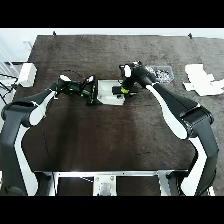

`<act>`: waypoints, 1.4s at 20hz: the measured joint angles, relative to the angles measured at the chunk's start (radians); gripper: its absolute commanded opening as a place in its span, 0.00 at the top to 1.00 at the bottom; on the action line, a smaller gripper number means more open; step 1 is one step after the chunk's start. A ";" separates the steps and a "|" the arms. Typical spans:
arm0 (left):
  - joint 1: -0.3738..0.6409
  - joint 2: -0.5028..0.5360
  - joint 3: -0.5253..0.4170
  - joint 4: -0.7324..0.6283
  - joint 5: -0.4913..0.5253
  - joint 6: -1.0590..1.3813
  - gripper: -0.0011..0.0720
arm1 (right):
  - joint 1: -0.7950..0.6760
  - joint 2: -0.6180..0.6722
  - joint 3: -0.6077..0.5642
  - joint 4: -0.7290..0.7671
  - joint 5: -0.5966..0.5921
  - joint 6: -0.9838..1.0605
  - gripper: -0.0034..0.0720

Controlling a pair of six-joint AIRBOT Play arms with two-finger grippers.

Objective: Fold the box and place the chain.

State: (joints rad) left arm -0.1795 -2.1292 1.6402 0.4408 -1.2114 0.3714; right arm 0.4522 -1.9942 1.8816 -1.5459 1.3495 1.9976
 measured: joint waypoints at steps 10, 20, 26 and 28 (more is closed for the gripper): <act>0.000 0.000 0.000 0.000 0.000 0.000 0.26 | -0.016 0.216 0.011 -0.014 0.050 -0.144 0.38; 0.000 0.000 0.000 0.000 -0.001 0.000 0.26 | -0.376 0.206 0.011 0.002 -0.222 -0.340 0.49; 0.000 0.000 0.000 0.000 -0.003 -0.001 0.26 | -0.468 0.078 0.048 0.105 -0.315 -0.494 0.56; 0.000 0.000 0.000 0.000 -0.003 -0.001 0.26 | -0.476 0.043 0.059 0.118 -0.328 -0.519 0.57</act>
State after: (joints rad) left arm -0.1795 -2.1292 1.6402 0.4404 -1.2144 0.3706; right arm -0.0235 -1.9514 1.9408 -1.4277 1.0218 1.4788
